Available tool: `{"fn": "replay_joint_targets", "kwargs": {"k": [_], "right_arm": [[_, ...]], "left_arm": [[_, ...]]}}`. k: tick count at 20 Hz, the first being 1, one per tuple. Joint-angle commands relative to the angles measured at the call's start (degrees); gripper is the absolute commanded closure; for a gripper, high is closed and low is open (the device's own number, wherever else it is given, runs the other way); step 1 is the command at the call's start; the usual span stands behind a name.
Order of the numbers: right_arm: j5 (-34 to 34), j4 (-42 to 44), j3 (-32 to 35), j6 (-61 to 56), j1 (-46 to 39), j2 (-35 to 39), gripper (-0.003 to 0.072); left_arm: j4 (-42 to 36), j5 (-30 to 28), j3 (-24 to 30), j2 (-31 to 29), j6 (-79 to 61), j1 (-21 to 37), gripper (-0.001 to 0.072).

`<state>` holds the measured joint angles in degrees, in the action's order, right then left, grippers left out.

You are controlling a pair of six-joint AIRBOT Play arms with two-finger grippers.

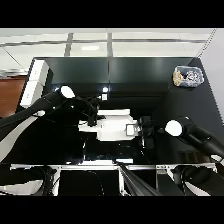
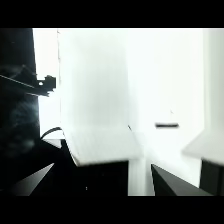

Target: Fold the box and place the chain.

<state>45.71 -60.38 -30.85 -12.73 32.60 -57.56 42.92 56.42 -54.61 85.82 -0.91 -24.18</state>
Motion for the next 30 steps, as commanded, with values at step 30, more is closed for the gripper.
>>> {"fn": "replay_joint_targets", "kwargs": {"k": [30], "right_arm": [[-1.44, 33.64, -3.1, 28.79, -10.93, -11.19, -0.0018]], "left_arm": [[5.05, 1.27, -1.09, 0.17, 5.6, -1.57, 0.0685]]}}
